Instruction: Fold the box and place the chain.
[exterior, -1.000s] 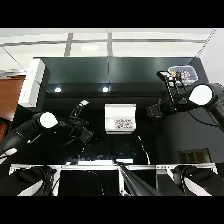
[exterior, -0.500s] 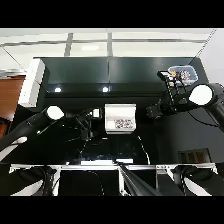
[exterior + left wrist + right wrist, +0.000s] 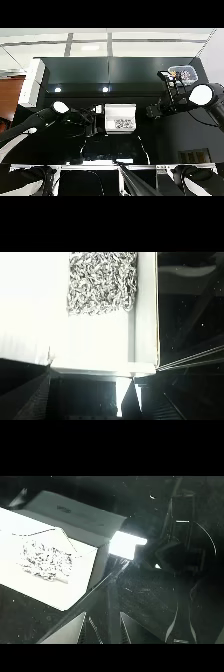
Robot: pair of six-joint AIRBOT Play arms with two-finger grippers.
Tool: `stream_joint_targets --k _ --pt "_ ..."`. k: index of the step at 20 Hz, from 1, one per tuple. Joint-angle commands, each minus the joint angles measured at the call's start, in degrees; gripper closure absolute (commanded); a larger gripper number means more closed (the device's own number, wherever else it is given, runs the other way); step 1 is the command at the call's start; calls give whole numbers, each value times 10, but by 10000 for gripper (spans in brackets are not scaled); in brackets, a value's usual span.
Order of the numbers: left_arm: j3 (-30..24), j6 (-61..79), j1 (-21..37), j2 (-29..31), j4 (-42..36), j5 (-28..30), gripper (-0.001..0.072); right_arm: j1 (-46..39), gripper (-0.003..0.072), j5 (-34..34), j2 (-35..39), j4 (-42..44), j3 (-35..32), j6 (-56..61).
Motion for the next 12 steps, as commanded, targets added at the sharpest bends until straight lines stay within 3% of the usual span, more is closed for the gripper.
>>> stream_joint_targets --k 1,9,11,12 --pt "2 11 -1 -5 -6 -4 -5 1 425 -9 0 0 0 0" --pt "24 15 -9 -24 -6 -10 0 1 425 -24 -1 1 0 2" --pt "27 15 -13 -26 -2 -12 175 1 425 -30 -1 0 0 2" --pt "27 15 -16 -26 3 -12 213 1 425 -35 -1 0 0 2"
